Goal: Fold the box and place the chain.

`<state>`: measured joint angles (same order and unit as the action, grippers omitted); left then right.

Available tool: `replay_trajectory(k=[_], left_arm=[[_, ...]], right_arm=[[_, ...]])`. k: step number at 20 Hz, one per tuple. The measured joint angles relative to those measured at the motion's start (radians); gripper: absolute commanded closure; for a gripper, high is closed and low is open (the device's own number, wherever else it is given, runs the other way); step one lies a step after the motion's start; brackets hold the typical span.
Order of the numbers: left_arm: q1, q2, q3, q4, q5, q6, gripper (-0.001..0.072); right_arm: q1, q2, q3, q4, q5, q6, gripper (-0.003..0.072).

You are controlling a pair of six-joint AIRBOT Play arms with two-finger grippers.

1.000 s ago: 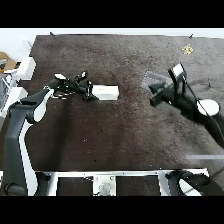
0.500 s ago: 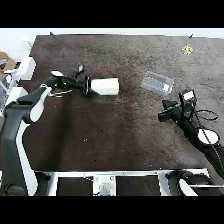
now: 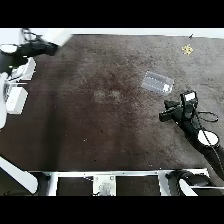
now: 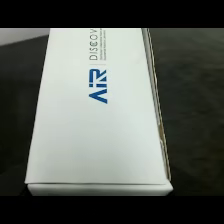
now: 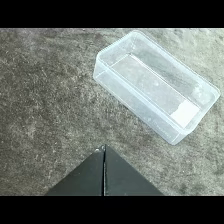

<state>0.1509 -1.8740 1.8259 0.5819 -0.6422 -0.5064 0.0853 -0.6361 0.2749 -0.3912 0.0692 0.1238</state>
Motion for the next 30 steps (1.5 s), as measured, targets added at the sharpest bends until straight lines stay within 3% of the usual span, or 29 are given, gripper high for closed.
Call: replay_trajectory(k=[4,8,13,24,25,26,27,30], left_arm=[[0.053,0.019,-0.052,0.4,0.134,-0.446,0.0703],[0.069,-0.023,-0.099,0.558,0.193,-0.618,0.0701],[0.074,-0.091,-0.116,0.616,0.213,-0.678,0.0699],[0.068,-0.174,-0.12,0.613,0.268,-0.646,0.0696],[0.068,-0.175,-0.12,0.608,0.271,-0.64,0.0664],[0.068,-0.176,-0.12,0.602,0.275,-0.635,0.0261],[0.068,-0.177,-0.12,0.598,0.277,-0.63,-0.0003],[0.068,-0.179,-0.119,0.589,0.289,-0.624,0.0014]], right_arm=[[0.0,0.0,0.0,0.0,-0.002,0.008,0.0684],[0.0,0.0,0.0,0.0,-0.002,0.011,0.0685],[0.0,0.0,0.0,0.0,-0.002,0.013,0.0684],[0.0,0.0,0.0,0.0,-0.003,0.013,0.0684],[0.0,0.0,0.0,0.0,-0.003,0.013,0.0684],[0.0,0.0,0.0,0.0,-0.003,0.013,0.0684],[0.0,0.0,0.0,0.0,-0.003,0.013,0.0684],[0.0,0.0,0.0,0.0,-0.003,0.012,0.0684]])
